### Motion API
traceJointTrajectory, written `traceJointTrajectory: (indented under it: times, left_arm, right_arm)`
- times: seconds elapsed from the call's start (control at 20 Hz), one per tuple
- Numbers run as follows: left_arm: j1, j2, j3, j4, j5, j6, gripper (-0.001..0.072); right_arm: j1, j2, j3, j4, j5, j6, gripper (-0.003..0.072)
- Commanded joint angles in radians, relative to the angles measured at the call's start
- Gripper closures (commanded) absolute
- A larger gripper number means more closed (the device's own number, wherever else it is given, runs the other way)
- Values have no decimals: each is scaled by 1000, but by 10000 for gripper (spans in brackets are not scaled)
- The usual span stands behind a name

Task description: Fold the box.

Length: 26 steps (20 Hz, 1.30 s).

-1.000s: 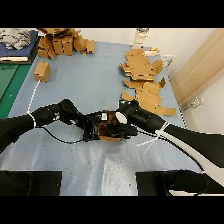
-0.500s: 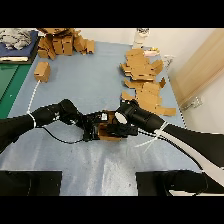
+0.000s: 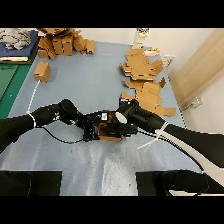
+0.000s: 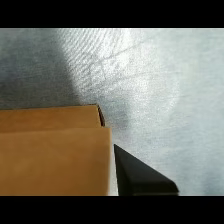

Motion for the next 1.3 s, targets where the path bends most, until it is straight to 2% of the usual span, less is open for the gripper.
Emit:
traceJointTrajectory:
  times: [0.0, 0.15, 0.2, 0.25, 0.3, 0.35, 0.4, 0.45, 0.55, 0.65, 0.75, 0.8, 0.9, 1.0, 1.1, 1.25]
  left_arm:
    - [0, -1, 1, 0, 0, 1, 303]
    - [0, -1, 1, 0, 0, 1, 304]
    - [0, -1, 1, 0, 0, 1, 303]
    - [0, -1, 1, 0, 0, 1, 303]
    - [0, -1, 1, 0, 0, 1, 304]
    - [0, -1, 1, 0, 0, 1, 303]
    - [0, -1, 1, 0, 0, 1, 303]
    - [0, -1, 1, 0, 0, 1, 303]
    - [0, -1, 1, 0, 0, 1, 303]
    - [0, -1, 1, 0, 0, 1, 303]
    - [0, -1, 1, 0, 0, 1, 304]
    - [0, -1, 1, 0, 0, 1, 303]
    - [0, -1, 1, 0, 0, 1, 303]
    - [0, -1, 1, 0, 0, 1, 303]
    - [0, -1, 1, 0, 0, 1, 303]
    - [0, -1, 1, 0, 0, 1, 303]
  right_arm:
    - [1, 35, 1, 4, 1, -3, 258]
    - [0, 103, 1, -32, 60, 9, 256]
    - [0, 138, 0, -53, 98, 10, 330]
    - [0, 175, 0, -72, 128, 9, 348]
    - [0, 218, -2, -103, 149, 6, 453]
    - [0, 264, -15, -129, 156, 5, 515]
    - [-11, 315, -39, -148, 154, 4, 656]
    - [-34, 360, -74, -153, 136, -14, 686]
    - [-177, 451, -184, -77, -17, -121, 687]
    - [-418, 502, -302, 188, -246, -408, 688]
    - [-681, 466, -364, 521, -345, -801, 687]
    - [-803, 408, -364, 697, -341, -1007, 687]
    - [-952, 253, -339, 1016, -275, -1357, 686]
    - [-960, 74, -267, 1131, -169, -1497, 686]
    - [-886, -60, -172, 1132, -102, -1559, 686]
    - [-774, -98, -71, 1169, -97, -1644, 685]
